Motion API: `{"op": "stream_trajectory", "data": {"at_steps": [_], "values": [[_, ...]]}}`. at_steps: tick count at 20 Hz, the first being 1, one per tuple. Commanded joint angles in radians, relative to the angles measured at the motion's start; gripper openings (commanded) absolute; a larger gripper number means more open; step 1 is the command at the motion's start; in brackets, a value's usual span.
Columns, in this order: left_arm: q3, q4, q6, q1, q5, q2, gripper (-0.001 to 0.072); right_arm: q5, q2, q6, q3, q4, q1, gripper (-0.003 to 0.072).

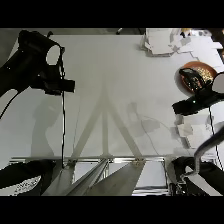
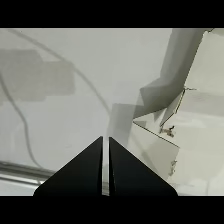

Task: Fold the box and place the chain.

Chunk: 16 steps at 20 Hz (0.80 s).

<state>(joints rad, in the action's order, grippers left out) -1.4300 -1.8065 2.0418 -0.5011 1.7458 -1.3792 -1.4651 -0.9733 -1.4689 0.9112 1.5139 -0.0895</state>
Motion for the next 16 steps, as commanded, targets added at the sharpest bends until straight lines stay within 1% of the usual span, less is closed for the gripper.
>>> {"op": "stream_trajectory", "data": {"at_steps": [1, 7, 8, 10, 11, 14, 16], "values": [[0.000, 0.000, 0.000, 0.001, 0.121, 0.001, 0.0011, 0.000, 0.001, 0.000, 0.001, 0.000, 0.000, 0.0044], [0.000, 0.000, 0.000, 0.001, 0.121, 0.001, 0.0011, 0.000, 0.001, 0.000, 0.001, 0.000, 0.000, 0.0044], [0.000, 0.000, 0.000, 0.001, 0.121, 0.001, 0.0011, 0.008, 0.001, 0.041, 0.001, 0.005, 0.000, 0.0044], [0.000, 0.000, 0.000, 0.001, 0.121, 0.001, 0.0011, 0.077, 0.001, 0.220, 0.001, 0.028, 0.000, 0.0044], [0.000, 0.000, 0.000, 0.001, 0.121, 0.001, 0.0011, 0.096, 0.001, 0.249, 0.001, 0.026, 0.000, 0.0044], [0.000, 0.000, 0.000, 0.001, 0.121, 0.001, 0.0011, 0.103, 0.001, 0.248, 0.001, 0.027, 0.000, 0.0044], [0.000, 0.000, 0.000, 0.001, 0.121, 0.001, 0.0011, 0.150, 0.001, 0.242, 0.001, 0.017, 0.000, 0.0044]]}}
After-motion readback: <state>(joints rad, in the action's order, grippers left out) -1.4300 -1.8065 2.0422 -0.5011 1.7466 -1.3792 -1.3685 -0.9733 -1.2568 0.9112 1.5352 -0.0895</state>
